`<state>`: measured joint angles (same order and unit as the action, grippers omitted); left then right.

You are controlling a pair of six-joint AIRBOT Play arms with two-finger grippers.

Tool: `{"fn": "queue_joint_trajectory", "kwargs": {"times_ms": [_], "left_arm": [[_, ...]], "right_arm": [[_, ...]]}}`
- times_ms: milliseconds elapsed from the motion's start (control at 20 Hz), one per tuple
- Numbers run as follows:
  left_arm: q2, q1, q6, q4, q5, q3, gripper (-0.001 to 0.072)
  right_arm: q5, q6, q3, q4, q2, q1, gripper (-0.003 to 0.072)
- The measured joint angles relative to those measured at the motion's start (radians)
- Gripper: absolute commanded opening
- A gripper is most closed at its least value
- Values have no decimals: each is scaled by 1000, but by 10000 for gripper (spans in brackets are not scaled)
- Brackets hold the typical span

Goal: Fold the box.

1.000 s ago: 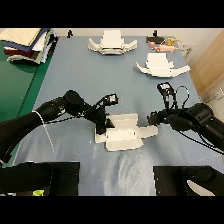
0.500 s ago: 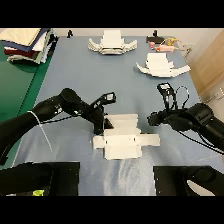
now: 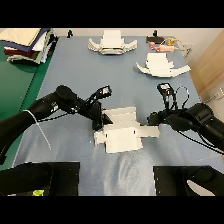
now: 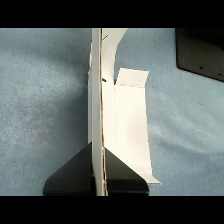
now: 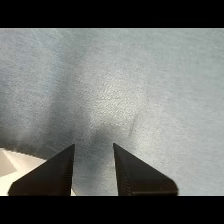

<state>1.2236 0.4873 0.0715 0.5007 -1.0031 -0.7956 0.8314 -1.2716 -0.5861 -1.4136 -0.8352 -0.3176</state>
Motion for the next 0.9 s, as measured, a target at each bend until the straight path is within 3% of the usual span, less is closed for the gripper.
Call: {"fn": "queue_joint_trajectory", "kwargs": {"times_ms": [900], "left_arm": [[-1,50,5,48,52,71,13]], "right_arm": [[0,0,0,-13,0,0,375]]}}
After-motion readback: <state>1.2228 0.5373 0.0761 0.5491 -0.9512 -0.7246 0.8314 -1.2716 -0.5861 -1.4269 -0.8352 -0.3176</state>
